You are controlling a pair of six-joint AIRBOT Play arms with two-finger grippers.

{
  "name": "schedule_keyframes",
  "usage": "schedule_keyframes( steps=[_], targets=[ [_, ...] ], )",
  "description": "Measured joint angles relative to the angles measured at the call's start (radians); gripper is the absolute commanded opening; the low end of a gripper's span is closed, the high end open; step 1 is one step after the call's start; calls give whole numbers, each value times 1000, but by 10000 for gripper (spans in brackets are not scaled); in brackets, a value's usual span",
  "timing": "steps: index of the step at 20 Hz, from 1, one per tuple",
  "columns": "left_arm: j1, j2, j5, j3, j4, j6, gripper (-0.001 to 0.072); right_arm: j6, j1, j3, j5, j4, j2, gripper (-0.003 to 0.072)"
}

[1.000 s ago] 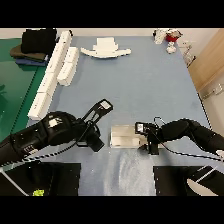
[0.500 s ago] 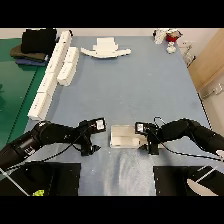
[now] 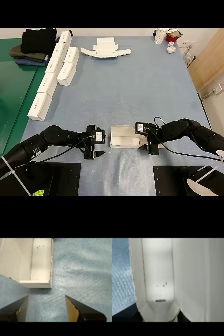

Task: Fold the box.

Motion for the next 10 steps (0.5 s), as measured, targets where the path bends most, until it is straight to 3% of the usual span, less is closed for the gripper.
schedule_keyframes(
  steps=[10],
  targets=[
    [1, -53, 43, -5, -131, 139, 693, 0, 0, 0, 0, 0, 0, 519]
  ],
)
